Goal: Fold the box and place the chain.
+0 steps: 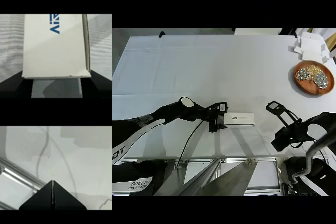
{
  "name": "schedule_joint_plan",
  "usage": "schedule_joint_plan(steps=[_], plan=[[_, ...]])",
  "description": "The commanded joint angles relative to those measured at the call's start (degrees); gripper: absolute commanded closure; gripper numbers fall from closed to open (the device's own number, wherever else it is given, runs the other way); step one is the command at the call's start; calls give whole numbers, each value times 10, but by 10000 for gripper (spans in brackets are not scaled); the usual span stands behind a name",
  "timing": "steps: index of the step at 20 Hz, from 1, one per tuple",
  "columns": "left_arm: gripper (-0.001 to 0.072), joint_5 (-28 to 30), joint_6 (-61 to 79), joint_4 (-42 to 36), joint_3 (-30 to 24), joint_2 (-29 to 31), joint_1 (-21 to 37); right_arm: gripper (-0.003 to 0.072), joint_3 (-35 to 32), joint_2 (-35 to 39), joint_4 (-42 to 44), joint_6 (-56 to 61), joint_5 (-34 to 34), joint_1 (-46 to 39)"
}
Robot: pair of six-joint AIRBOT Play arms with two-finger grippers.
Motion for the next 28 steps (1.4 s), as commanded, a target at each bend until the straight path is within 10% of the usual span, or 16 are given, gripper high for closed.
schedule_joint_plan(steps=[1,7,16,28], plan=[[505,0,0,0,0,0,0,668,0,5,-83,58,47,0],[505,0,0,0,0,0,0,669,0,-2,-205,98,3,-14],[505,0,0,0,0,0,0,671,0,-114,-112,46,-21,-402],[505,0,0,0,0,0,0,669,0,-114,-85,46,4,-425]])
